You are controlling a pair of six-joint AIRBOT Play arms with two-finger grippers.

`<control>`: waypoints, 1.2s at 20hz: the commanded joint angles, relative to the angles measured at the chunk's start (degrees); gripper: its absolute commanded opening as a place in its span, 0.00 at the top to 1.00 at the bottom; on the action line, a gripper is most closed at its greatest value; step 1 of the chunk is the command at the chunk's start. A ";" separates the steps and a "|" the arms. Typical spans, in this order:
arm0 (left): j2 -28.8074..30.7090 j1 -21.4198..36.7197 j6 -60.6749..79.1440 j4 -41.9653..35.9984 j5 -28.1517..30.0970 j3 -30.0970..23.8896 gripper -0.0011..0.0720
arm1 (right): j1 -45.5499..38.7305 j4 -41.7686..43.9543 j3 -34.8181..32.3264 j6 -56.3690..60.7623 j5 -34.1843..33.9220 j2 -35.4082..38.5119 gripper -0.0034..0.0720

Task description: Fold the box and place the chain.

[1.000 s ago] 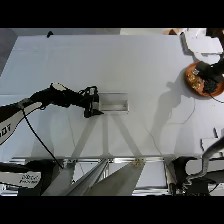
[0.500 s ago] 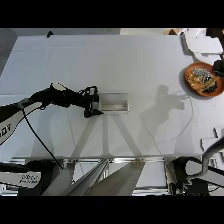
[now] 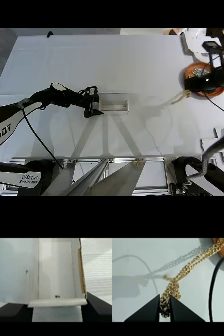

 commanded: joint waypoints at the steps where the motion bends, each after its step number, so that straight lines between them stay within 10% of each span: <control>1: -0.02 -0.02 0.02 0.02 0.02 0.00 0.61 | 9.18 -0.20 -1.70 0.42 0.11 1.57 0.95; 24: -0.02 -0.02 0.02 0.00 0.02 0.00 0.61 | 38.91 0.94 -1.70 14.47 -23.54 -8.39 0.94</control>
